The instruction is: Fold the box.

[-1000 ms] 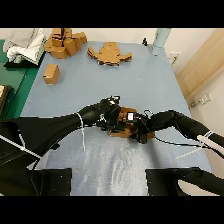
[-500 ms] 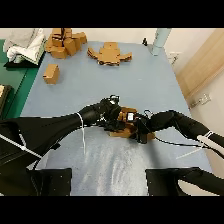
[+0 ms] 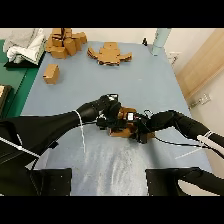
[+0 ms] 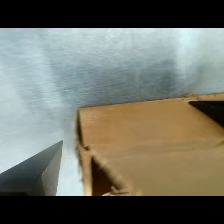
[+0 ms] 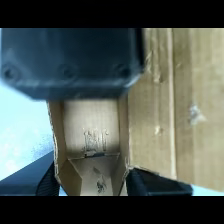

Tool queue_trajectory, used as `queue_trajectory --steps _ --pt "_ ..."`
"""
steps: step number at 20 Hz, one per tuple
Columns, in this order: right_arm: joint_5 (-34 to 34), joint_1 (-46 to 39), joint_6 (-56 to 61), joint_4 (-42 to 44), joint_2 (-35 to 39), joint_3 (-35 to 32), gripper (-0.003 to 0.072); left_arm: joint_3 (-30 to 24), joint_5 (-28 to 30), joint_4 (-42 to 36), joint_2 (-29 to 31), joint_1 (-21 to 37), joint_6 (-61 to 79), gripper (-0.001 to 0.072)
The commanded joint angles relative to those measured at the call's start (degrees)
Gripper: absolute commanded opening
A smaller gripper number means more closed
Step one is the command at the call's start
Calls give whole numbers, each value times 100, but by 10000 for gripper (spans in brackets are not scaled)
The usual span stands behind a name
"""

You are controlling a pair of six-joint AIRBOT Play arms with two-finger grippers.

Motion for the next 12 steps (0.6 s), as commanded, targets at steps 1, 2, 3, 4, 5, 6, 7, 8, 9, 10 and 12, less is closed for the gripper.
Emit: queue_trajectory --steps 1,2,3,4,5,6,7,8,9,10,12 --pt "-9 -2 2 2 2 4 525 260 -560 -7 20 210 -24 567" --pt "-9 -2 2 2 2 4 525 345 -732 -11 20 313 -20 566" --pt "-9 -2 2 2 2 4 525 424 -890 -72 20 420 59 566" --pt "-9 -4 2 2 2 4 525 501 -1040 -282 20 555 302 566" --pt "-9 -2 2 4 4 4 525 555 -1158 -610 20 708 555 566" --pt "-9 -2 2 2 2 4 525 586 -1235 -984 20 859 789 566" --pt "-9 -2 2 2 2 4 525 592 -1285 -1342 20 1003 977 566" --pt "-7 -2 2 2 2 4 525 592 -1322 -1652 20 1139 1172 566" --pt "-9 -4 2 2 2 4 525 592 -1325 -1821 20 1244 1290 566" --pt "-9 -2 2 2 2 4 525 592 -1325 -2002 20 1353 1388 566" --pt "-9 -2 2 2 2 4 525 592 -1329 -2455 20 1574 1759 566"
